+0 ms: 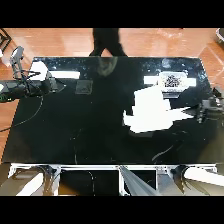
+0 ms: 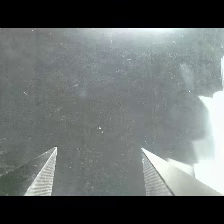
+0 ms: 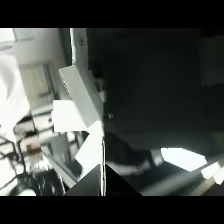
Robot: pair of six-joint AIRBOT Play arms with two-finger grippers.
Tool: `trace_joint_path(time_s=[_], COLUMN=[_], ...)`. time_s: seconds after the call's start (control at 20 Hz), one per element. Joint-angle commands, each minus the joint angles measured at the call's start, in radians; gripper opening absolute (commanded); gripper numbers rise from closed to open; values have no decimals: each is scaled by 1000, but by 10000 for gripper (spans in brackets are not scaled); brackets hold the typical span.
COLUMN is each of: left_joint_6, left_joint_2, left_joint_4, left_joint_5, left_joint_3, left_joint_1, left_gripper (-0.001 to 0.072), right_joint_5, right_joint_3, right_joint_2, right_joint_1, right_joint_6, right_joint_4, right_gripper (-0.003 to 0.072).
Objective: Fold the box and place the chain.
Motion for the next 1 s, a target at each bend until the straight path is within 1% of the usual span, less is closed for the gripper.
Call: trace_joint_path(time_s=[0.0,0.1,0.2,0.25,0.35,0.45,0.55,0.65,0.8,0.9,0.95], left_joint_6=[2,2,2,2,21,52,57,77,101,184,246], left_joint_2=[-1,-1,-1,-1,-1,-1,-1,-1,-1,-2,-2], left_joint_4=[0,0,-5,-7,-38,-78,-89,-106,-117,-195,-256], left_joint_5=[0,1,4,4,5,14,25,25,26,20,-5], left_joint_3=[1,0,-14,-28,-72,-121,-169,-220,-283,-319,-333], left_joint_1=[-37,-58,-63,-63,-63,-63,-63,-62,-61,-41,-23], left_gripper=[623,623,623,623,623,623,623,623,624,625,624], right_joint_5=[-208,-314,-437,-495,-563,-621,-687,-797,-948,-973,-968], right_joint_3=[-209,-299,-362,-380,-385,-385,-386,-388,-388,-388,-388], right_joint_2=[228,353,464,511,558,567,568,568,568,568,568], right_joint_1=[166,283,417,494,627,757,878,1001,1114,1151,1160], right_joint_6=[17,82,192,222,230,227,226,210,179,178,178], right_joint_4=[170,217,243,251,234,153,24,-74,-90,-89,-92], right_gripper=[16,16,16,16,16,16,16,16,15,16,15])
